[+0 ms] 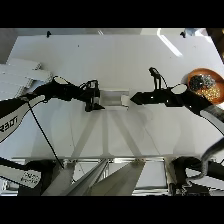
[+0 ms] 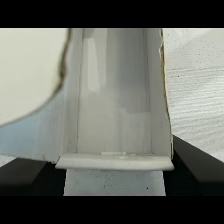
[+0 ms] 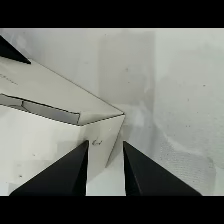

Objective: Fold the box and place the chain.

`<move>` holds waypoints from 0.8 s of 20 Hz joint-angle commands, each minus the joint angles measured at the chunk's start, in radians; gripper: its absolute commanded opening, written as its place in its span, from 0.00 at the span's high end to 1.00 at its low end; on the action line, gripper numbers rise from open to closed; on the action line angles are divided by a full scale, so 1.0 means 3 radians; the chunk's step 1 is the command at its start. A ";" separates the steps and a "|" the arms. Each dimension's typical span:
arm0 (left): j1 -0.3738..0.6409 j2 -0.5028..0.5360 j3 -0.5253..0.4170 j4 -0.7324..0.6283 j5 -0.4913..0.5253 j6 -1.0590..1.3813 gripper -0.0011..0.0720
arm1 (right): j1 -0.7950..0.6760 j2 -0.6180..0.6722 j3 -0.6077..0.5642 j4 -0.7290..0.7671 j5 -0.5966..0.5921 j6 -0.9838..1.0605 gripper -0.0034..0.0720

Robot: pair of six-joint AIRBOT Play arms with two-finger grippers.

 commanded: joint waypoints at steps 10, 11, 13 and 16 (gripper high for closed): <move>0.0001 0.0000 0.0001 0.0003 0.0000 -0.0003 0.47 | 0.0000 0.0095 0.0004 -0.0031 0.0451 -0.0173 0.64; 0.0001 0.0000 0.0001 0.0003 0.0000 -0.0003 0.47 | 0.0000 0.0094 0.0004 -0.0031 0.0430 -0.0198 0.51; 0.0001 0.0000 0.0001 0.0003 0.0000 -0.0003 0.47 | 0.0000 0.0094 0.0004 -0.0027 0.0334 -0.0219 0.45; 0.0001 0.0000 0.0001 0.0003 0.0000 -0.0003 0.47 | 0.0004 0.0094 0.0004 -0.0001 0.0173 -0.0217 0.45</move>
